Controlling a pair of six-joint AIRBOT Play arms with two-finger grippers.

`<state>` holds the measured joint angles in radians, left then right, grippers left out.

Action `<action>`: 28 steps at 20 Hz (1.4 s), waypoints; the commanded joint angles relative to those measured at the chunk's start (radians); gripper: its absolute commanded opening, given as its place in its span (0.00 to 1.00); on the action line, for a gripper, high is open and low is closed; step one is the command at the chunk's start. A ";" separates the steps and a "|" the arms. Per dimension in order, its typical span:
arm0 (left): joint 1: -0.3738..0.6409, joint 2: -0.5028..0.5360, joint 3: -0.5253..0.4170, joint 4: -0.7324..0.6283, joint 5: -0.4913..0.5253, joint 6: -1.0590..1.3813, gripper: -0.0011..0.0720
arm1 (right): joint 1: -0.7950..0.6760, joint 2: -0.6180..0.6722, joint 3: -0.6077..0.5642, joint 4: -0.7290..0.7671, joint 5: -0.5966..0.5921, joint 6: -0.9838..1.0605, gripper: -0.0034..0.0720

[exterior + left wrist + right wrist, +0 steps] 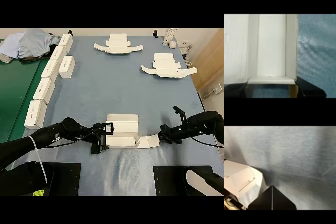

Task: Fold the box.

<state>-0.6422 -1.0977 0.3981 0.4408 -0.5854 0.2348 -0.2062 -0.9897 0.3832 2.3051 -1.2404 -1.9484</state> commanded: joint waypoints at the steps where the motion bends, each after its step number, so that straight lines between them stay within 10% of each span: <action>1: 0.000 0.000 0.001 0.000 0.000 0.000 0.60 | 0.004 -0.002 -0.035 0.074 0.028 -0.043 0.05; 18: 0.000 0.000 0.001 0.000 0.000 0.000 0.60 | 0.220 0.052 0.030 0.138 0.096 0.045 0.05; 22: 0.000 0.000 0.001 0.000 0.000 0.000 0.60 | 0.247 0.077 0.031 0.145 0.021 0.092 0.38; 24: 0.000 0.000 0.001 0.000 0.000 0.000 0.60 | 0.304 0.077 0.031 0.152 0.039 0.093 0.70; 28: 0.000 0.000 0.001 0.000 0.000 0.000 0.60 | 0.431 0.074 0.035 0.150 0.160 0.122 0.72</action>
<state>-0.6422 -1.0977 0.3981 0.4408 -0.5854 0.2352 0.1467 -0.9173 0.4149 2.4535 -1.1568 -1.8511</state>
